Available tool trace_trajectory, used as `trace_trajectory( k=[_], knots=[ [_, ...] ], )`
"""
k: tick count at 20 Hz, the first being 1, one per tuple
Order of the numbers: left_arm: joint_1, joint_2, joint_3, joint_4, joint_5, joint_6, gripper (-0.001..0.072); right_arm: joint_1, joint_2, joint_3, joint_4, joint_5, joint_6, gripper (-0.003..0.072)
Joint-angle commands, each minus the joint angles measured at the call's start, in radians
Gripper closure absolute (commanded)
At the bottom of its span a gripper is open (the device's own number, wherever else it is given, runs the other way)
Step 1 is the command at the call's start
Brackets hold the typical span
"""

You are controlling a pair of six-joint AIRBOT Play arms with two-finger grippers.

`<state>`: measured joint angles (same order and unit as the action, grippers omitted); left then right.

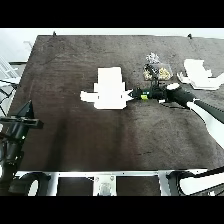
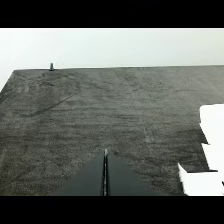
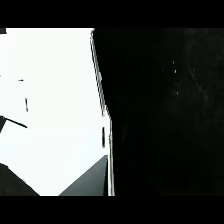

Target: Fold the box and place the chain.

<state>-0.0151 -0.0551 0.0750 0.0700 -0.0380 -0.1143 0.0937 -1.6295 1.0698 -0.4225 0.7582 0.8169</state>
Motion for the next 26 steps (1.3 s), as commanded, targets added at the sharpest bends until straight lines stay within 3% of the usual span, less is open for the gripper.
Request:
trace_trajectory(
  k=[1, 5, 6, 7, 8, 9, 14, 15, 16, 20, 26],
  knots=[
    [0.000, 0.001, 0.000, 0.000, -0.005, 0.000, 0.0690, 0.005, -0.009, 0.017, -0.008, -0.014, -0.008, 0.0682],
    [0.000, 0.001, 0.000, 0.000, -0.006, 0.000, 0.0690, 0.005, -0.009, 0.003, -0.008, -0.015, -0.006, 0.0682],
    [0.000, 0.001, 0.001, 0.001, -0.004, 0.003, 0.0644, 0.005, -0.009, 0.003, -0.008, -0.015, -0.006, 0.0682],
    [0.000, 0.001, 0.003, 0.001, -0.007, 0.016, 0.0254, 0.005, -0.009, 0.003, -0.008, -0.016, -0.006, 0.0682],
    [0.000, 0.001, 0.004, 0.000, -0.016, 0.017, -0.0010, 0.005, -0.009, 0.003, -0.008, -0.018, -0.005, 0.0682],
    [0.000, 0.001, 0.004, 0.000, -0.022, 0.018, 0.0082, 0.005, -0.009, 0.003, -0.008, -0.018, -0.005, 0.0682],
    [0.000, -0.033, 0.030, 0.000, -0.069, 0.018, 0.0083, 0.018, -0.009, 0.003, -0.008, -0.032, -0.017, 0.0681],
    [0.000, -0.079, 0.061, 0.001, -0.078, 0.019, 0.0181, 0.019, -0.009, 0.003, -0.008, -0.041, -0.017, 0.0680],
    [0.000, -0.135, 0.098, 0.002, -0.083, 0.019, 0.0181, 0.019, -0.009, 0.004, -0.008, -0.047, -0.017, 0.0681],
    [0.000, -0.480, 0.299, 0.009, -0.141, 0.019, 0.0179, 0.019, -0.009, 0.004, -0.008, -0.051, -0.016, 0.0680],
    [0.000, -1.014, 0.641, 0.104, -0.401, -0.023, 0.0180, 0.019, -0.009, 0.004, -0.007, -0.052, -0.004, 0.0680]
  ],
)
